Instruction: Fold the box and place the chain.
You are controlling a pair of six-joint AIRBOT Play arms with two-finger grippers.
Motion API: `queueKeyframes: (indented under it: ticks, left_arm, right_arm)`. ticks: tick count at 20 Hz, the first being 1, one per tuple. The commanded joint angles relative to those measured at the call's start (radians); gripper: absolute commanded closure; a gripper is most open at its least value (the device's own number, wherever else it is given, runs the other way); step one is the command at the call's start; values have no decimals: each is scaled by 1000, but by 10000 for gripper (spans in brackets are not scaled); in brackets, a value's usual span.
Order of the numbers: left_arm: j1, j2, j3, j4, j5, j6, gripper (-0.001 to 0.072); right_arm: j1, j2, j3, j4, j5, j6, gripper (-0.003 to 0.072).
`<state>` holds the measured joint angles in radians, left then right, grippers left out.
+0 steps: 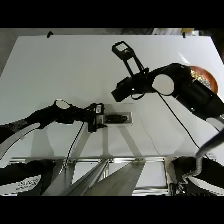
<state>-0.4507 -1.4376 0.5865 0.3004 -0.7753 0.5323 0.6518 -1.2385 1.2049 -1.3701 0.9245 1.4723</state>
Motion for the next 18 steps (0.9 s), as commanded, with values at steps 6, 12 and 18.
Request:
queueKeyframes:
  ticks: [6,12,18]
  left_arm:
    - [0,0,0,0,0,0,398]
    - [0,0,0,0,0,0,398]
    - [0,0,0,0,0,0,398]
  right_arm:
    - [-13,-137,18,61,144,-216,670]
    - [23,-151,12,95,301,-475,670]
    - [74,-67,-37,138,308,-663,669]
